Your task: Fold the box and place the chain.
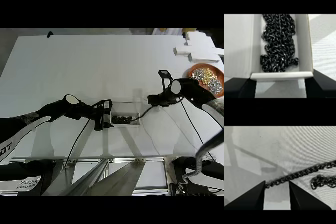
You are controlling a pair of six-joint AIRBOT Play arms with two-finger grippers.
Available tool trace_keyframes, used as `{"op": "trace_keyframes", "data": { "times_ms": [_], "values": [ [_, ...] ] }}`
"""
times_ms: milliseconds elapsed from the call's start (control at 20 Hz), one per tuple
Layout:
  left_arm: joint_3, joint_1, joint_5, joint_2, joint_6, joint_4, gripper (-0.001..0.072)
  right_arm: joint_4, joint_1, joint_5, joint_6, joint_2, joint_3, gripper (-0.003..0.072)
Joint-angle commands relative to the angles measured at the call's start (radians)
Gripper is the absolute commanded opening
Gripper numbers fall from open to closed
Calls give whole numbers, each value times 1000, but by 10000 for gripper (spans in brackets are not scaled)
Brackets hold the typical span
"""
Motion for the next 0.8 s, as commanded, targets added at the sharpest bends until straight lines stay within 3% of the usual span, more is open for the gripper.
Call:
{"op": "trace_keyframes", "data": {
  "times_ms": [0, 100, 250, 400, 550, 750],
  "values": [
    [0, 0, 0, 0, 0, 0, 204, -11, 3, 17, 49, -17, 0, 280],
    [0, 0, 0, 0, 0, 0, 204, -16, 3, 21, 50, -18, 0, 236],
    [0, 0, 0, 0, 0, 0, 204, -19, 3, 16, 72, -32, 0, 233],
    [0, 0, 0, 0, 0, 0, 204, -19, 3, 11, 55, -42, 0, 10],
    [0, 0, 0, 0, 0, 0, 204, -20, 3, 26, -26, -23, 0, 11],
    [0, 0, 0, 0, 0, 0, 204, -23, 36, 55, -124, 119, 0, 10]
  ]
}}
